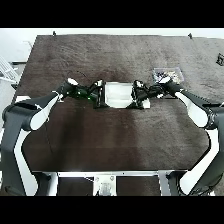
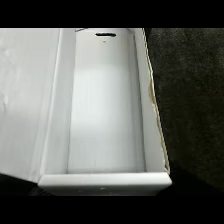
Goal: Fold the box and place the chain.
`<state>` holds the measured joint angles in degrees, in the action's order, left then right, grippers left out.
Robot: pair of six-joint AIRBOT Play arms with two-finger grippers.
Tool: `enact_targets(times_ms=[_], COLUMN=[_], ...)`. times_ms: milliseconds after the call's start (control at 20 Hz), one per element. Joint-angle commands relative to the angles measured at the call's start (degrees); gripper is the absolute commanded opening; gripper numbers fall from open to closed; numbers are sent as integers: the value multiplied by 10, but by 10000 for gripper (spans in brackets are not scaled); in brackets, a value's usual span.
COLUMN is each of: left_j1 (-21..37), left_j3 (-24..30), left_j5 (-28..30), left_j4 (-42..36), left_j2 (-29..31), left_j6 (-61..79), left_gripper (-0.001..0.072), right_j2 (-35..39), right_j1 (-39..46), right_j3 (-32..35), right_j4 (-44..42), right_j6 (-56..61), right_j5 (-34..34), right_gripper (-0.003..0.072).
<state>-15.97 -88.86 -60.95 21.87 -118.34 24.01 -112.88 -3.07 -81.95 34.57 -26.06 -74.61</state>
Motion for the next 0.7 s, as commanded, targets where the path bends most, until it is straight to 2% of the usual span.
enact_targets(times_ms=[0, 400, 650], left_j1=[0, 0, 0], left_j3=[0, 0, 0], left_j5=[0, 0, -2], left_j4=[0, 0, 0], left_j2=[0, 0, 0], left_j6=[0, 0, 0], left_gripper=[419, 419, 419], right_j2=[0, 23, 75], right_j1=[2, 67, 106], right_j3=[-4, -4, -4], right_j4=[-3, 17, 8], right_j6=[-21, -9, 21], right_j5=[2, -15, -53], right_gripper=[720, 720, 720])
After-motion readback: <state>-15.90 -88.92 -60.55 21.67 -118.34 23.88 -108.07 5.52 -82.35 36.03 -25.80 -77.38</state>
